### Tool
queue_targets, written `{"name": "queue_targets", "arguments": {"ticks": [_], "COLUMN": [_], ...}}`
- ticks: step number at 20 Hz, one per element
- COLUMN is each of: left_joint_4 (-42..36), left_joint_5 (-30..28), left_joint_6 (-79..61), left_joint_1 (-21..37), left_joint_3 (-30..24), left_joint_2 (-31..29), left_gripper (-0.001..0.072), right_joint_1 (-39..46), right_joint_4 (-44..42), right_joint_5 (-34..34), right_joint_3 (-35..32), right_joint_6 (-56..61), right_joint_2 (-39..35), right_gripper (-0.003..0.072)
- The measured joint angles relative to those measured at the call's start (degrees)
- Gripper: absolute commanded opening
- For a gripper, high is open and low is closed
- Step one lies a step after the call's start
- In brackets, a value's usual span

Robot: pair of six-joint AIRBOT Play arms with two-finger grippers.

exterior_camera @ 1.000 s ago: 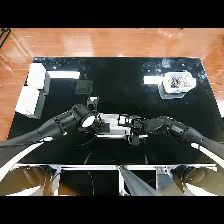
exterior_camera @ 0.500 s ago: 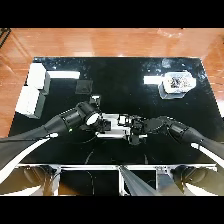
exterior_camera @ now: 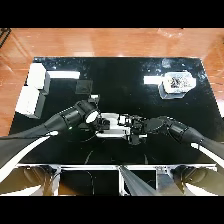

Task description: Fold the box and place the chain.

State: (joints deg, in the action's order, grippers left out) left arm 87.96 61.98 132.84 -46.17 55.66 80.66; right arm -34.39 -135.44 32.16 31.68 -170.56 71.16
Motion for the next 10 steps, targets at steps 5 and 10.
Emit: {"name": "queue_targets", "arguments": {"ticks": [5, 10], "left_joint_4": [-0.37, -0.57], "left_joint_5": [-0.33, -0.76], "left_joint_6": [0.02, 0.15], "left_joint_1": [0.13, 0.13], "left_joint_3": [0.00, 0.02], "left_joint_2": [0.00, 0.20], "left_gripper": [0.0410, 0.0410], "right_joint_1": [0.00, 0.00], "right_joint_4": [0.00, 0.00], "right_joint_5": [0.00, 0.00], "right_joint_3": [0.00, 0.00], "right_joint_6": [0.00, -0.02], "right_joint_2": [0.09, 0.09], "right_gripper": [0.0023, 0.0023]}}
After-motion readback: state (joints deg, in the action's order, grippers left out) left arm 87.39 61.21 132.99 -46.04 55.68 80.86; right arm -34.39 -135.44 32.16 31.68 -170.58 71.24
